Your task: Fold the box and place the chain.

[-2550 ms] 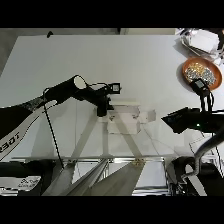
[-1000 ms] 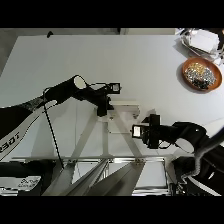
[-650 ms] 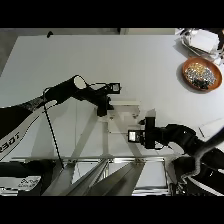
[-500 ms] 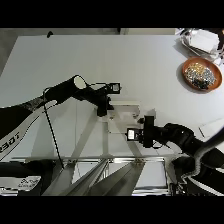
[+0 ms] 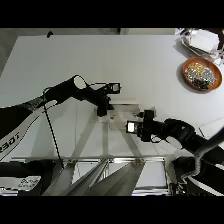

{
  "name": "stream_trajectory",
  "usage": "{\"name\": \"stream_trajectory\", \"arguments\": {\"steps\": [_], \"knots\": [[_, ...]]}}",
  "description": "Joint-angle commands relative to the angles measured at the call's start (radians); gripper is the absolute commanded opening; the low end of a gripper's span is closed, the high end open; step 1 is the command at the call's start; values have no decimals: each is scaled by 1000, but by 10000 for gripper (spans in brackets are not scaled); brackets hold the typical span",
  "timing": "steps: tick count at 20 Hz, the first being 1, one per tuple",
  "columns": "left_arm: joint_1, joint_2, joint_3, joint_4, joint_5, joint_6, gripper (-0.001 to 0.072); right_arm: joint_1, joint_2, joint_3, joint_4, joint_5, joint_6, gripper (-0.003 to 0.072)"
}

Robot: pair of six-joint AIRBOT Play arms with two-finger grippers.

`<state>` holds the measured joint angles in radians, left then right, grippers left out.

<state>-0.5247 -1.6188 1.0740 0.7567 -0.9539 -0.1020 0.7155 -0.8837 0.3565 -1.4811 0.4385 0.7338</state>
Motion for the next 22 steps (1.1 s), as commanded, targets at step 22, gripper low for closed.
{"name": "stream_trajectory", "arguments": {"steps": [22], "knots": [[-1,0,0,0,0,1,6,-286,-21,91,434,72,-430,688]]}}
